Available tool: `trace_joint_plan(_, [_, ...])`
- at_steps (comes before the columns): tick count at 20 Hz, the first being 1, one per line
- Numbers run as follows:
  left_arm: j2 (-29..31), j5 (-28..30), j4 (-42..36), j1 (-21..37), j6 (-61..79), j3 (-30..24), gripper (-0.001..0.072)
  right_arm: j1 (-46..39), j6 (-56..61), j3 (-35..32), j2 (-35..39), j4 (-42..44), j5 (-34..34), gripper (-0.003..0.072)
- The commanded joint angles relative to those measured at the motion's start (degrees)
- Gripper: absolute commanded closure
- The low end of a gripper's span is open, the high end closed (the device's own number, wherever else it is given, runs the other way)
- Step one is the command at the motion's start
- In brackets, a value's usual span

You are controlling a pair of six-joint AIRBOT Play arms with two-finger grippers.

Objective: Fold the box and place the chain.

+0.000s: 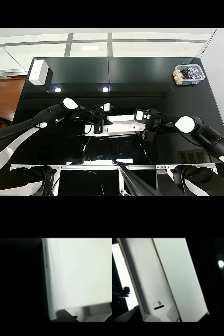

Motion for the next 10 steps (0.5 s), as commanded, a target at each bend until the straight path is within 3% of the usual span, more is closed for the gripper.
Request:
trace_joint_plan(1, [0.0, 0.1, 0.0, 0.0, -0.3, 0.1, 0.0682, -2.1, -1.1, 0.1, 0.0, 2.4, -0.5, 0.0026])
trace_joint_plan(5, [0.0, 0.1, 0.0, 0.0, -0.3, 0.1, 0.0682, -7.3, -9.0, 0.1, -0.2, 10.0, 1.3, 0.0026])
trace_joint_plan(10, [0.0, 0.2, 0.0, 0.0, -0.4, 0.1, 0.0682, -7.2, -22.9, -1.1, -3.9, 20.1, 4.0, 0.0026])
